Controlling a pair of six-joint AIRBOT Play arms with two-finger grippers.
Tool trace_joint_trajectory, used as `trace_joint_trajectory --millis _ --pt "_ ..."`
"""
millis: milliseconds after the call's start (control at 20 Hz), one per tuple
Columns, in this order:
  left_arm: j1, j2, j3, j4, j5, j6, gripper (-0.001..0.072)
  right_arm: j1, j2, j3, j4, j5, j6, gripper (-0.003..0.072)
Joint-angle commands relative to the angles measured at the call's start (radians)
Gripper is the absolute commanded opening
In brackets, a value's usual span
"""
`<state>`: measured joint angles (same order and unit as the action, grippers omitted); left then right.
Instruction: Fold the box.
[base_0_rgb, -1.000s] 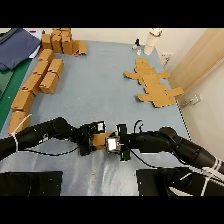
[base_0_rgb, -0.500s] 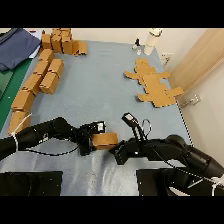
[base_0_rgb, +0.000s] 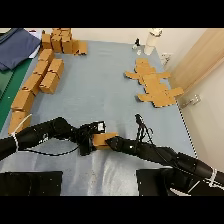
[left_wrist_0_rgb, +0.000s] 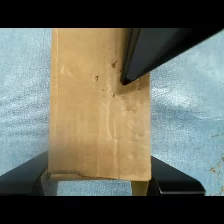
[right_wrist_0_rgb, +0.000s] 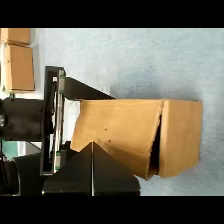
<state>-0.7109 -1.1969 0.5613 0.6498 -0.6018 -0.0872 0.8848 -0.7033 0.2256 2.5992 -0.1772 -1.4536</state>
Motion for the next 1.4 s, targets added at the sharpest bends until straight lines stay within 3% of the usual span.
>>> trace_joint_trajectory --millis 0,400,1000,1200,1350 --pt "0.000 0.000 0.000 0.000 0.000 0.000 0.0474 0.060 -0.029 -0.005 0.015 0.056 0.024 0.0001" --pt "0.000 0.000 0.000 0.000 0.000 0.000 0.0474 0.073 -0.113 -0.005 -0.002 0.060 0.024 0.0002" --pt "0.000 0.000 0.000 0.000 0.000 0.000 0.0474 0.074 -0.118 -0.005 -0.039 0.082 0.023 0.0003" --pt "0.000 0.000 0.000 0.000 0.000 0.000 0.0474 0.072 -0.008 -0.002 -0.118 0.077 0.021 0.0002" --pt "0.000 0.000 0.000 0.000 0.000 0.000 0.0474 0.020 0.113 -0.002 -0.196 -0.003 0.022 0.0002"
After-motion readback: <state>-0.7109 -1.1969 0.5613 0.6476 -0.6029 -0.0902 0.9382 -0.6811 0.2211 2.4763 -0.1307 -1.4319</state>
